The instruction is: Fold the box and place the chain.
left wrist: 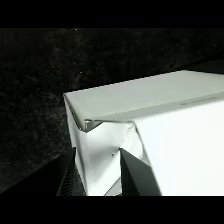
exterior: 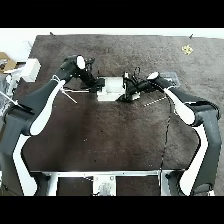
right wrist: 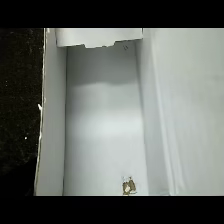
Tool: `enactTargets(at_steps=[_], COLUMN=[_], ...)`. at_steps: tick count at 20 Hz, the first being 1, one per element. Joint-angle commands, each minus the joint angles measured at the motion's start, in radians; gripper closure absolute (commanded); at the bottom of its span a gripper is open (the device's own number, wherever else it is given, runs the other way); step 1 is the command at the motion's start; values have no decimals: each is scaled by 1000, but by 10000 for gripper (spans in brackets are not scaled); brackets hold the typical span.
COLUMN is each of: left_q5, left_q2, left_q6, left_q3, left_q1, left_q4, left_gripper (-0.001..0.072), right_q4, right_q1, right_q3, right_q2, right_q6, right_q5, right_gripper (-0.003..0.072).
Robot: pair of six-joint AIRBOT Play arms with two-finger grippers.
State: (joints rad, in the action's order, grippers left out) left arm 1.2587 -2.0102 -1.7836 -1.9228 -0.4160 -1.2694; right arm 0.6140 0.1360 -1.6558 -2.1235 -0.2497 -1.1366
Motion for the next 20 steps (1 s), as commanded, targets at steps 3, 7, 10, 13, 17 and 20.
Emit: enactTargets(at_steps=[3,7,10,13,17,20], left_q5=[27,33,38,124,117,92], left_q2=[-7,-7,-15,-98,-124,-132], left_q6=[-132,-214,-266,-277,-314,-315], left_q3=[-26,-26,-33,-140,-150,-150], left_q1=[-73,-117,-135,-143,-146,-146], left_q4=[-219,-327,-373,-381,-404,-404], left_gripper=[408,410,410,423,430,481], right_q4=[0,0,0,0,0,0], right_q1=[0,0,0,1,0,0], right_q3=[0,0,0,0,0,0], right_q2=[0,0,0,0,0,0], right_q6=[0,0,0,0,0,0], right_q5=[0,0,0,0,0,0], right_gripper=[241,241,241,240,240,241])
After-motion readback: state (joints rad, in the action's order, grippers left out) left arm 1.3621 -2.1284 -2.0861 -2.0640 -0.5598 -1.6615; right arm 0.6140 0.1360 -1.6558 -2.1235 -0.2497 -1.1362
